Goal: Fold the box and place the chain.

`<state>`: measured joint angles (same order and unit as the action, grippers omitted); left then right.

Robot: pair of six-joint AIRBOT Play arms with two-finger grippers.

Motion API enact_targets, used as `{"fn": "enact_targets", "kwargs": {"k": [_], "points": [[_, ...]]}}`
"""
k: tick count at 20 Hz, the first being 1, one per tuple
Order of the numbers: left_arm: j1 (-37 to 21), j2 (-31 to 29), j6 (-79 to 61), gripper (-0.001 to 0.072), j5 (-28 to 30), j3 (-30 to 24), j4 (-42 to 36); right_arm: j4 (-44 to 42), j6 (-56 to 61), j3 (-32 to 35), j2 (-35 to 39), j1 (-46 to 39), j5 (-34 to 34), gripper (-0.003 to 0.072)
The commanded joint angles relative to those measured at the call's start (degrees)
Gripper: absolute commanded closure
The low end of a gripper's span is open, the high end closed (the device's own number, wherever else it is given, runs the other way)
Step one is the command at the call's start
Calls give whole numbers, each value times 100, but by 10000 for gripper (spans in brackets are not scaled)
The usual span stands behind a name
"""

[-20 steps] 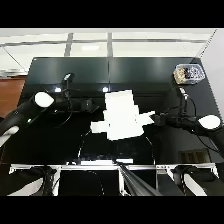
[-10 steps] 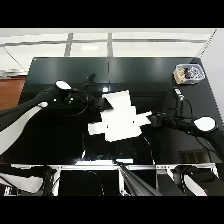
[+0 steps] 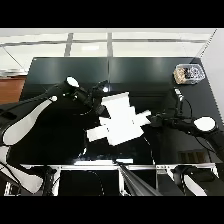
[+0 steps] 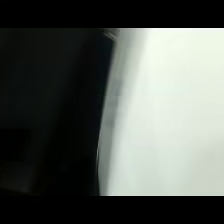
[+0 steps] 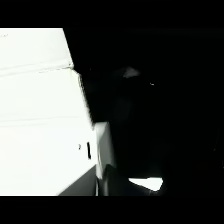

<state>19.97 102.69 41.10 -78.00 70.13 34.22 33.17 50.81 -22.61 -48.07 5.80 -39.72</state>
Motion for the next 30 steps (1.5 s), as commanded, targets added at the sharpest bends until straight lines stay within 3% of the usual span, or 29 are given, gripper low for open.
{"fn": "enact_targets", "kwargs": {"k": [1,2,4,6,8,10,15,19,30], "points": [[-2,17,-310,689,-293,170,101,33,103,-87,7,-7,-92,7],[0,-35,-229,690,-284,195,142,181,114,-240,7,-26,-328,-25],[37,-323,-81,692,-282,105,297,787,127,-699,9,-144,-1073,-18],[157,-929,-588,692,-55,-444,129,1552,122,-1113,9,-254,-1462,-18],[369,-1504,-1416,690,1064,-1117,107,1770,125,-1283,9,-291,-1408,-18],[597,-1650,-2577,690,1781,-1368,260,1530,-35,-1283,7,-254,-1180,-18],[1145,-1517,-4120,685,2990,-1360,686,1941,-3180,-1097,4,584,-1250,-18],[1178,-1224,-4087,685,2927,-1355,730,2173,-3869,-699,-157,1056,-901,-18],[1167,-1213,-4087,685,2710,-1342,730,2221,-4682,-374,-688,1683,-1014,-18]]}}
